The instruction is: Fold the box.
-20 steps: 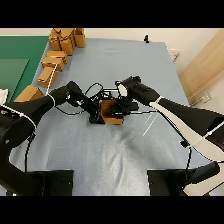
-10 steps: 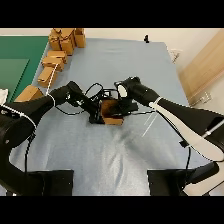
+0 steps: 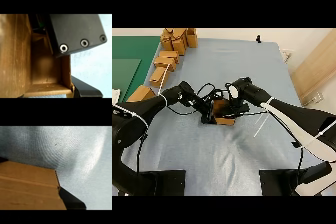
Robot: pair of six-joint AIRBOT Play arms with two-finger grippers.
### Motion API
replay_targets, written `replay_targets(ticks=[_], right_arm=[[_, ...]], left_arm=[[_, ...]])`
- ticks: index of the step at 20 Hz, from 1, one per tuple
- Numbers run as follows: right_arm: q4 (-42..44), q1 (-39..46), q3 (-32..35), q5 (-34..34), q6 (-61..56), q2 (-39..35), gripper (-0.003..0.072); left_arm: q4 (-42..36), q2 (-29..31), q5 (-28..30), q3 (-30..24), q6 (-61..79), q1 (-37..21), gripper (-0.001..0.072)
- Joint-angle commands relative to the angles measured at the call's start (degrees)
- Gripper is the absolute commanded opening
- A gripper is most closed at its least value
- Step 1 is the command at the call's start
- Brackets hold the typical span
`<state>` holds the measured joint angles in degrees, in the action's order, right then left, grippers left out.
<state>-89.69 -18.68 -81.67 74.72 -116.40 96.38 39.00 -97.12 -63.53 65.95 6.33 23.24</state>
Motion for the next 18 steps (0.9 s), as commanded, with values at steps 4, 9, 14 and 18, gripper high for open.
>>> replay_targets(ticks=[4, 9, 14, 18], right_arm=[[-2.1, 0.2, -0.2, -1.4, 0.0, -1.7, 0.0313], [-2.1, 0.2, -0.2, -2.2, 0.0, -1.7, 0.0312], [-1.5, 0.1, -0.2, -2.1, 0.0, -1.7, 0.0293], [-1.3, 0.1, -0.2, -2.1, -0.1, -1.4, 0.0267]], left_arm=[[1.1, 0.0, -0.1, 0.0, 0.0, 0.0, 0.0415], [1.3, 0.0, -0.1, 0.0, -0.4, 0.0, 0.0415], [1.3, 0.0, -0.1, 0.0, -0.4, 0.0, 0.0415], [1.3, 0.0, -0.1, 0.0, -0.4, 0.0, 0.0415]])
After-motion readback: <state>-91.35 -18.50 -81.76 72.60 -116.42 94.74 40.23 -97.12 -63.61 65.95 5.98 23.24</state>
